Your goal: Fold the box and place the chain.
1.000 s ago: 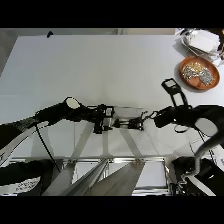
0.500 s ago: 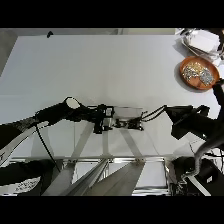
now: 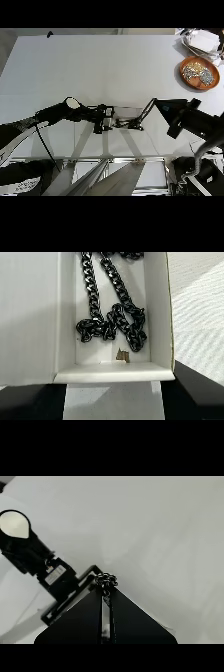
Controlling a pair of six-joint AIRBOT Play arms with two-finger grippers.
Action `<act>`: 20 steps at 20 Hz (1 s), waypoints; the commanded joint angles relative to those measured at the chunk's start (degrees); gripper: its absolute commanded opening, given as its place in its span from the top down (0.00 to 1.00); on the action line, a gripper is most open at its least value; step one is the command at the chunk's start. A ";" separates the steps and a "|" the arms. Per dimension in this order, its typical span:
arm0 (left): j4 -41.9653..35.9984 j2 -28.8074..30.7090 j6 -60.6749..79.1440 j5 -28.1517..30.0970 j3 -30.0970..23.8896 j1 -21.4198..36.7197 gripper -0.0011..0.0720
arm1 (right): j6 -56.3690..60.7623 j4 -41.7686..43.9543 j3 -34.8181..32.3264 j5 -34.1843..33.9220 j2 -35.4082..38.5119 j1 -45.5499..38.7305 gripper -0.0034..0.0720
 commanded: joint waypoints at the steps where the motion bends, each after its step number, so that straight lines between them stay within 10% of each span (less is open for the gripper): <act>1: 0.02 0.00 0.02 0.00 0.07 0.02 0.56 | -6.51 6.86 0.04 -1.22 -6.49 -0.04 0.94; 20: 0.02 0.00 0.02 0.00 0.07 0.02 0.56 | -9.94 1.22 -0.02 1.55 -42.16 10.32 0.93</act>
